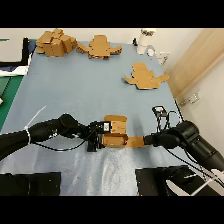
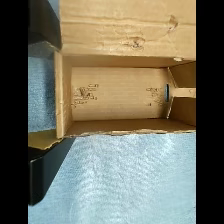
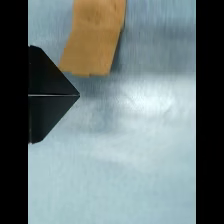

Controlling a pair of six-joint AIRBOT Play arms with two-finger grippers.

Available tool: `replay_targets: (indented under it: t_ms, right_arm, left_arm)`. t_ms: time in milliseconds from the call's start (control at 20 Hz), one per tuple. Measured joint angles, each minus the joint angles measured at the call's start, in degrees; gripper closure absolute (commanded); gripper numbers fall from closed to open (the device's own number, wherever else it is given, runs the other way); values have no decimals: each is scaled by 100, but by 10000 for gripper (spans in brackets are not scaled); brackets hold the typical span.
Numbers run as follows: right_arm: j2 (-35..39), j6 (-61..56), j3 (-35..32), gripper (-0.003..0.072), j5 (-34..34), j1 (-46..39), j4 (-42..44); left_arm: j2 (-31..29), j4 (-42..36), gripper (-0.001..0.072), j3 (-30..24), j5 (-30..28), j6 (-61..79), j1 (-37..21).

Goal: Fold the box.

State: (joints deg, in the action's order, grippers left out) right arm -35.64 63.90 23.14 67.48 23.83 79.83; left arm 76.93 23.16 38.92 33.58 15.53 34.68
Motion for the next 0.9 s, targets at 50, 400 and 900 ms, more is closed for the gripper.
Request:
replay_targets:
  t_ms: [50,400,900]
  right_arm:
    - [-70,-116,-83,686,-118,0,111]
    - [-129,-229,-297,686,-697,0,903]
    - [184,-79,-557,686,-1027,-2,1532]
  left_arm:
    - [0,0,181,0,0,0,0]
    - [0,2,181,0,0,0,0]
    - [0,2,181,2,-2,2,0]
